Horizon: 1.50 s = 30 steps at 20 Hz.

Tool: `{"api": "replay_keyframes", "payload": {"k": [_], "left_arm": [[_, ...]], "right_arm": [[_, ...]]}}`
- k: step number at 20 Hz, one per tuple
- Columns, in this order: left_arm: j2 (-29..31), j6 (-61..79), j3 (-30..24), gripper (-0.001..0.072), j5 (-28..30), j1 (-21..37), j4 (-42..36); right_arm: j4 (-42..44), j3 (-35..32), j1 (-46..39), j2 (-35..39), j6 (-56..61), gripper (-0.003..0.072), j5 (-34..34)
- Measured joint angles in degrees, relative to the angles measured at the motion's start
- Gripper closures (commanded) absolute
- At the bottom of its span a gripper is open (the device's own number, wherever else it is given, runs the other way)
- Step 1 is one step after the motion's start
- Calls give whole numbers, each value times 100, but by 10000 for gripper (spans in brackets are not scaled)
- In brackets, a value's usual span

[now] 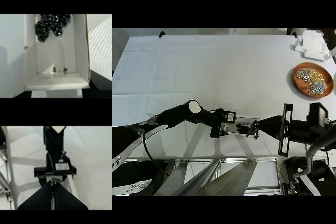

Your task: Fold the box and place the chain.

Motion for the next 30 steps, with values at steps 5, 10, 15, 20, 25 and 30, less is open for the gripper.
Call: {"api": "replay_keyframes", "payload": {"k": [5, 10, 15, 20, 25, 30], "left_arm": [[2, -2, -2, 375, 0, 0, 2], [2, -2, -2, 375, 0, 0, 0], [2, -2, 0, 375, 0, 0, 2], [2, -2, -2, 375, 0, 0, 2], [2, -2, -2, 375, 0, 0, 2], [2, 0, 0, 375, 0, 0, 2]], "right_arm": [[-278, 0, 0, -787, 26, 673, 111], [-632, 0, 0, -1502, 37, 673, 136], [-855, 0, 0, -1961, 111, 669, 223], [-986, 0, 0, -2074, 350, 457, 323], [-984, 24, 0, -2055, 503, 460, 387], [-1801, 138, 0, -1613, 1261, 464, 542]]}}
